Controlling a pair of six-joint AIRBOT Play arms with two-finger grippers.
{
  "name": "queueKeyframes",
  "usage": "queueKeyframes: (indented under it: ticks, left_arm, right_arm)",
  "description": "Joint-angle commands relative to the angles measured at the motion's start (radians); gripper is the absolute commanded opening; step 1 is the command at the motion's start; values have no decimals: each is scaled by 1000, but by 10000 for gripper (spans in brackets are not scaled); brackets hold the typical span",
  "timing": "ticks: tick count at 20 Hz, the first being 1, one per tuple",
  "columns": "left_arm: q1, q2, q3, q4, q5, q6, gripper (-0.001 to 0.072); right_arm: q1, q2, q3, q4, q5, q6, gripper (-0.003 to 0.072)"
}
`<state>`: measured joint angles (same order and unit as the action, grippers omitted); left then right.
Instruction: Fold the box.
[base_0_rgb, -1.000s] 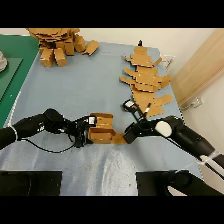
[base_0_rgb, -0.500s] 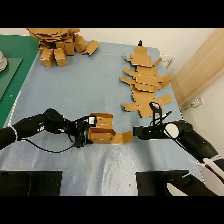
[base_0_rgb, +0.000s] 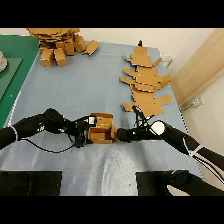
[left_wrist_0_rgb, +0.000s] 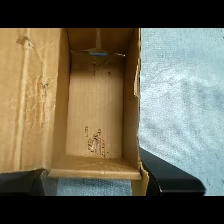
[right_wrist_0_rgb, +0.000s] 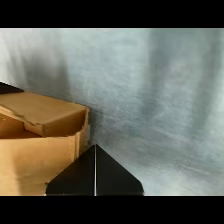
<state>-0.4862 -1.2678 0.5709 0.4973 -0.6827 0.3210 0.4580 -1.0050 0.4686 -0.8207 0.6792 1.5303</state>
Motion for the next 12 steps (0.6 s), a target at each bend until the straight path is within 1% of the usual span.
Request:
queueKeyframes:
  ticks: [1, 2, 3, 4, 8, 9, 10, 11, 12]
  left_arm:
    - [0, -1, 0, 0, -1, 0, 397]
    - [0, -1, 0, 0, -1, 0, 397]
    - [0, -1, 0, 0, -1, 0, 397]
    - [0, -1, 0, 0, -1, 0, 397]
    - [0, -1, 0, 0, -1, 0, 397]
    - [0, -1, 0, 0, -1, 1, 397]
    - [0, -1, 0, 0, -1, 0, 397]
    - [0, -1, 0, 0, -1, 0, 397]
    - [0, -1, 0, 0, -1, 0, 397]
  right_arm:
    - [26, 69, 32, -42, -8, 57, 5]
    - [26, 84, 32, -55, -2, 70, 17]
    - [26, 89, 32, -55, 4, 70, 170]
    - [26, 89, 32, -55, 14, 70, 249]
    - [26, 90, 35, -55, 39, 70, 249]
    - [26, 90, 35, -55, 47, 70, 299]
    - [26, 90, 35, -54, 49, 70, 389]
    - [26, 90, 35, -54, 51, 70, 410]
    - [27, 90, 35, -53, 51, 70, 411]
